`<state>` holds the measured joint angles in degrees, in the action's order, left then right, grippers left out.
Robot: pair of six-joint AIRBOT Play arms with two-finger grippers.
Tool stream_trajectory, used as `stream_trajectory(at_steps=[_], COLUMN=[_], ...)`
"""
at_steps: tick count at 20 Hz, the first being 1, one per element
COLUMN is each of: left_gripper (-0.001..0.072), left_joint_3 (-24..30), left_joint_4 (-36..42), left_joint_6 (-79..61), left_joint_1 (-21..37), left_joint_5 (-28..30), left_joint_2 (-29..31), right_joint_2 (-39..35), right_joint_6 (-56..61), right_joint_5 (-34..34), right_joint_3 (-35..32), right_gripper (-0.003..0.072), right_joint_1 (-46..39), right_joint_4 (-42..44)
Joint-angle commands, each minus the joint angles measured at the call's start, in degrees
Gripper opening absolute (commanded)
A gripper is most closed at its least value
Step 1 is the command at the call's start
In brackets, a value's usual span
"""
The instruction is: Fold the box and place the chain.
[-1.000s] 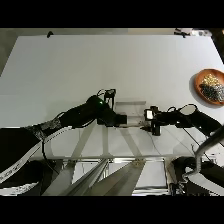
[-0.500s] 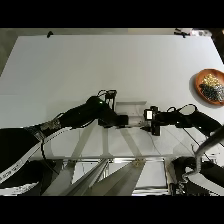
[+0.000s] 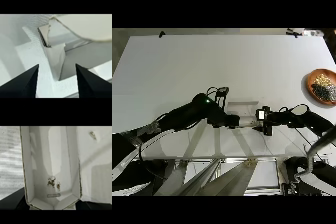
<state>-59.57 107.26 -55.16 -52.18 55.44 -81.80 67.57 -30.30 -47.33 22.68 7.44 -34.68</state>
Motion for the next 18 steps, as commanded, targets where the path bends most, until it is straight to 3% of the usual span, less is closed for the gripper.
stream_trajectory(at_steps=[1,8,9,10,11,14,18], left_gripper=[0.0512,0.0515,0.0557,0.0714,0.0698,0.0697,0.0696], left_joint_3=[-0.04,-0.04,-0.04,-0.04,-0.07,-2.43,-13.90], left_joint_4=[-0.17,-0.44,-1.33,-2.40,-4.11,-14.97,-25.33], left_joint_6=[-0.33,2.12,3.19,4.66,5.88,11.17,12.96], left_joint_1=[0.04,0.13,0.42,0.92,1.14,-0.26,-3.26], left_joint_5=[1.44,-0.59,-0.28,0.59,1.57,9.14,20.44], left_joint_2=[3.02,4.55,4.55,4.55,4.55,4.31,1.14], right_joint_2=[-0.02,-0.02,-0.02,-0.02,-0.02,-0.02,-0.02], right_joint_6=[0.00,0.00,0.00,0.00,0.00,0.00,0.00], right_joint_5=[-0.02,-0.02,-0.02,-0.02,-0.02,-0.02,-0.02], right_joint_3=[0.02,0.02,0.02,0.02,0.02,0.02,0.02], right_gripper=[0.0410,0.0410,0.0410,0.0410,0.0410,0.0410,0.0410], right_joint_1=[-0.02,-0.02,-0.02,-0.02,-0.02,-0.02,-0.02], right_joint_4=[0.00,0.00,0.00,0.00,0.00,0.00,0.00])
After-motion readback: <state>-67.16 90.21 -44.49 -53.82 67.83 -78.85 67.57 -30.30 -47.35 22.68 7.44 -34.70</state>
